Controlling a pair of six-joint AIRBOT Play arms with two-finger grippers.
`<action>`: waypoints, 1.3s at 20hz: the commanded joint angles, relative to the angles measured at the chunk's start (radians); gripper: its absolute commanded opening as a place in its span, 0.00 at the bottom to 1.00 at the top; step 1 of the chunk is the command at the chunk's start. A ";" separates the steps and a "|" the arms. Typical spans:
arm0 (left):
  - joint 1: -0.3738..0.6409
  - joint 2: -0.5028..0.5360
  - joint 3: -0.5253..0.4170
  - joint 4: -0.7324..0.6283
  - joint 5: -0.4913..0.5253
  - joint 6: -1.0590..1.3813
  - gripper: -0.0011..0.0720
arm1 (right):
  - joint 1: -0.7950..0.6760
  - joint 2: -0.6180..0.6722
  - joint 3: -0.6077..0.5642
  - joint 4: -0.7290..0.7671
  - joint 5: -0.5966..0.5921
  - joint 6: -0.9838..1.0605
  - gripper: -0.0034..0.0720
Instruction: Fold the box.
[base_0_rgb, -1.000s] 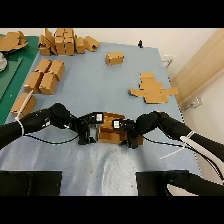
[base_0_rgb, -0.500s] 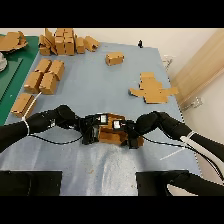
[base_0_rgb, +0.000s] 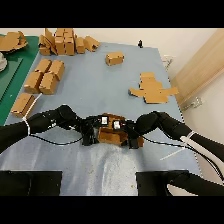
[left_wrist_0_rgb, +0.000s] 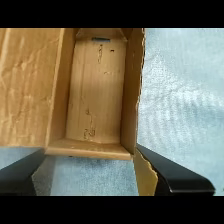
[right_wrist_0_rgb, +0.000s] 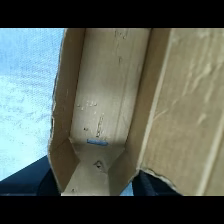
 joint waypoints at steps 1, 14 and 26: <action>0.009 0.000 0.002 0.006 0.003 0.005 0.98 | 0.001 -0.001 -0.001 0.000 0.000 0.001 0.79; -0.018 -0.018 0.002 -0.045 -0.008 0.078 0.97 | 0.001 -0.001 -0.001 0.000 0.007 0.001 0.79; -0.018 -0.048 0.002 -0.083 -0.006 0.074 0.81 | 0.001 -0.001 -0.001 -0.002 0.007 0.001 0.79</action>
